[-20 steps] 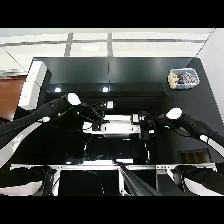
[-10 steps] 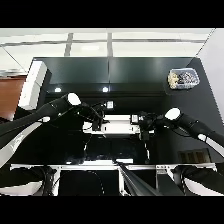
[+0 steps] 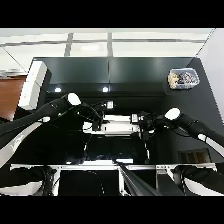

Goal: Fold the box and place the chain.

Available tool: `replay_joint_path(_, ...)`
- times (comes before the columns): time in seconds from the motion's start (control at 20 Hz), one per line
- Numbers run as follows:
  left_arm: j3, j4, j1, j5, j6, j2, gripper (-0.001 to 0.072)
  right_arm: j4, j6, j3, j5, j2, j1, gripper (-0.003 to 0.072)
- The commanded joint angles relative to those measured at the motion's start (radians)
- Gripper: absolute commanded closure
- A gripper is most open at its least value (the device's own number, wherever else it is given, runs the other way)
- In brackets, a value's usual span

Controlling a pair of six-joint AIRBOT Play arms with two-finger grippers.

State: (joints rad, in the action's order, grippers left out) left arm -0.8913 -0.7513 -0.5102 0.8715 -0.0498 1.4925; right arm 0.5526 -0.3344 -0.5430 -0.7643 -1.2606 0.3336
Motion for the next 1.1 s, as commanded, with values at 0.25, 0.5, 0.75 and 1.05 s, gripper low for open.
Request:
replay_joint_path(0.25,0.0,0.0,0.0,0.0,0.0,0.0,0.0687,0.001,0.001,0.0,0.0,0.0,0.001,0.0202)
replay_joint_path(0.5,0.0,0.001,0.0,0.001,0.005,0.0,0.0687,0.002,0.001,0.0,-0.001,0.0,0.001,0.0202)
replay_joint_path(0.75,0.0,0.0,0.0,0.002,0.009,-0.002,0.0674,0.002,0.002,0.0,-0.001,0.0,0.001,0.0213)
replay_joint_path(1.05,0.0,-0.124,0.04,0.032,0.149,-0.105,0.02,0.003,0.002,0.0,-0.006,0.0,0.001,0.0489)
